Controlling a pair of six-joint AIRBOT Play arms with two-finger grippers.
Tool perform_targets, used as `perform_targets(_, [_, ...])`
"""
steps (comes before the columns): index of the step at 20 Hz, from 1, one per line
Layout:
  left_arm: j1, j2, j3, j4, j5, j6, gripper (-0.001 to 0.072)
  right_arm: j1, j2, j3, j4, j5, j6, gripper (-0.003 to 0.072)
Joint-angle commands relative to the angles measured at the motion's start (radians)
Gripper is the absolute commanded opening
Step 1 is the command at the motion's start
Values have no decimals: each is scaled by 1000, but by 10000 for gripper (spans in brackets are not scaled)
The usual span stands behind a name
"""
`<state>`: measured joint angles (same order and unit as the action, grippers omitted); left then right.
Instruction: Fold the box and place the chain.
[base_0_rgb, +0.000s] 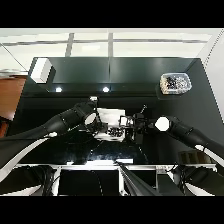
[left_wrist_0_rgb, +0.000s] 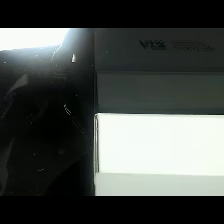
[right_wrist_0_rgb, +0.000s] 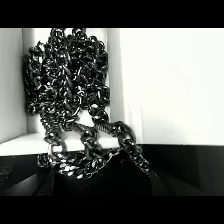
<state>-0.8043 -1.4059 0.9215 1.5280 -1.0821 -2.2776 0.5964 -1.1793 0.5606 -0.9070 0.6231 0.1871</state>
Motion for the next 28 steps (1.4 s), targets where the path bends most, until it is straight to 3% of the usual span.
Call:
perform_targets(1, [0, 0, 1, 0, 0, 0, 31, 5, -16, 0, 21, -7, -17, 709])
perform_targets(4, [0, 0, 1, 0, 0, 0, 31, 23, -33, 0, 24, -8, -16, 705])
perform_targets(6, [0, 0, 1, 0, 0, 0, 31, 29, -35, 0, 31, -7, -16, 451])
perform_targets(9, [0, 0, 1, 0, 0, 0, 31, 29, -34, 0, 39, -6, -14, 192])
perform_targets(11, [0, 0, 1, 0, 0, 0, 31, 29, -31, 0, 38, -5, 2, 179])
perform_targets(12, [0, 0, 1, 0, 0, 0, 31, 29, -24, 0, 31, 0, 10, 54])
perform_targets(13, [0, 0, 1, 0, 0, 0, 31, 28, -14, 0, 11, 3, 24, 27])
perform_targets(18, [0, 0, 1, 0, 0, 0, 31, 26, 57, 0, -134, 3, 154, 26])
perform_targets(23, [0, 0, 1, 0, -1, 0, 31, 7, 177, 1, -144, 31, 286, 26])
perform_targets(28, [0, 0, 1, 0, -1, 0, 31, -71, 335, 69, -140, 184, 489, 26])
